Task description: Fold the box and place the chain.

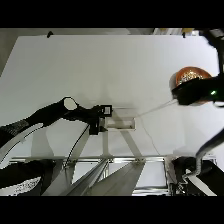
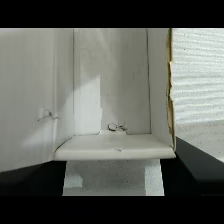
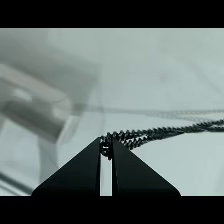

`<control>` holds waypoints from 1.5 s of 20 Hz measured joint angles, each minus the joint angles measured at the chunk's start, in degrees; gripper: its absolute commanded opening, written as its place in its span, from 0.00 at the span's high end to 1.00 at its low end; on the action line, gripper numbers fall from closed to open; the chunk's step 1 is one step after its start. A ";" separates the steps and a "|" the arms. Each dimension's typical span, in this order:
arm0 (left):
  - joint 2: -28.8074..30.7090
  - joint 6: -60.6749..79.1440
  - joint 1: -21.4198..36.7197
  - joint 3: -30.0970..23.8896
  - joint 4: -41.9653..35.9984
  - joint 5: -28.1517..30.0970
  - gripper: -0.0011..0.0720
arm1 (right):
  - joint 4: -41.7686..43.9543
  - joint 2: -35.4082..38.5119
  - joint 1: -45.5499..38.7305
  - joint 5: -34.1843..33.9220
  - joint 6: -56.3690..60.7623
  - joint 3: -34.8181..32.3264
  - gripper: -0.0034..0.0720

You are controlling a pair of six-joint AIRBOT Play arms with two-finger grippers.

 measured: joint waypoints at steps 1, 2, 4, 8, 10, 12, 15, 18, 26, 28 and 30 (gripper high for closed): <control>0.00 0.00 0.00 0.00 0.00 0.00 0.84 | 0.20 0.22 3.69 -0.46 1.25 -0.09 0.93; 0.00 0.00 0.00 0.00 0.00 0.00 0.84 | 0.20 0.35 7.15 -1.29 2.51 -0.24 0.93; 0.00 0.00 0.00 0.00 0.00 0.00 0.84 | 0.02 0.52 13.68 -3.89 5.07 -1.25 0.93; 0.00 -0.02 0.00 0.00 0.00 0.00 0.84 | -0.79 0.57 23.54 -10.36 9.75 -7.28 0.93; 0.00 0.00 0.00 0.00 0.00 0.00 0.84 | -0.92 0.35 26.53 -13.86 11.32 -11.37 0.93; 0.00 0.00 0.00 0.00 0.00 0.00 0.84 | -0.98 -0.33 28.68 -18.01 12.59 -15.52 0.93; 0.00 0.00 0.00 0.00 0.00 0.00 0.84 | -1.14 -3.10 30.18 -24.55 13.51 -19.89 0.93; 0.00 0.00 0.00 0.00 0.00 0.00 0.84 | -1.14 -8.00 30.77 -29.33 13.79 -21.75 0.93; 0.00 0.00 0.00 0.00 0.00 0.00 0.84 | -1.33 -17.79 30.93 -33.07 13.92 -22.67 0.69; 0.00 0.00 0.00 0.00 0.00 0.00 0.84 | -1.33 -17.57 29.94 -31.34 13.79 -21.66 0.69; 0.00 -0.02 0.00 0.00 0.00 0.00 0.84 | -1.84 -16.13 27.82 -26.95 13.68 -19.76 0.69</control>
